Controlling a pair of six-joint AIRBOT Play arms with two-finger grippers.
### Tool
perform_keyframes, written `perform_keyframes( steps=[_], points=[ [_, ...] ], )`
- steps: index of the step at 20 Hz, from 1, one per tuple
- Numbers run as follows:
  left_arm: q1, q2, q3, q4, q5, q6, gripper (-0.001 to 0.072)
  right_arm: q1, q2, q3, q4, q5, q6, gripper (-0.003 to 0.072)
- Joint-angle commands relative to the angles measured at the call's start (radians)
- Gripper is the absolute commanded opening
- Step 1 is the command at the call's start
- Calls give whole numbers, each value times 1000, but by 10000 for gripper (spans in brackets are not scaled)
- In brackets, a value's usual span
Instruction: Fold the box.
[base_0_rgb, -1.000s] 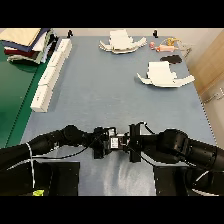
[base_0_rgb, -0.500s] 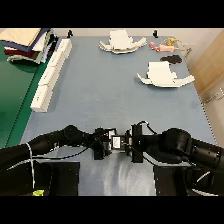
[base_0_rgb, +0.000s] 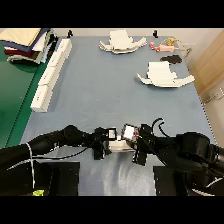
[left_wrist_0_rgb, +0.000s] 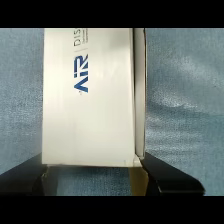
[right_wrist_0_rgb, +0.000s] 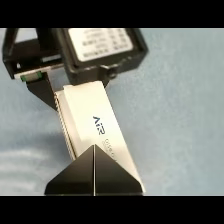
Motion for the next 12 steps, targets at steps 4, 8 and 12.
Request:
perform_keyframes(
  steps=[4,8,12],
  points=[
    [1,1,0,0,0,0,404,0,100,-239,90,427,391,-1],
    [1,1,0,0,0,0,404,0,100,-308,119,509,425,-2],
    [1,1,0,0,0,0,404,0,100,-362,119,524,441,-2]
  ],
)
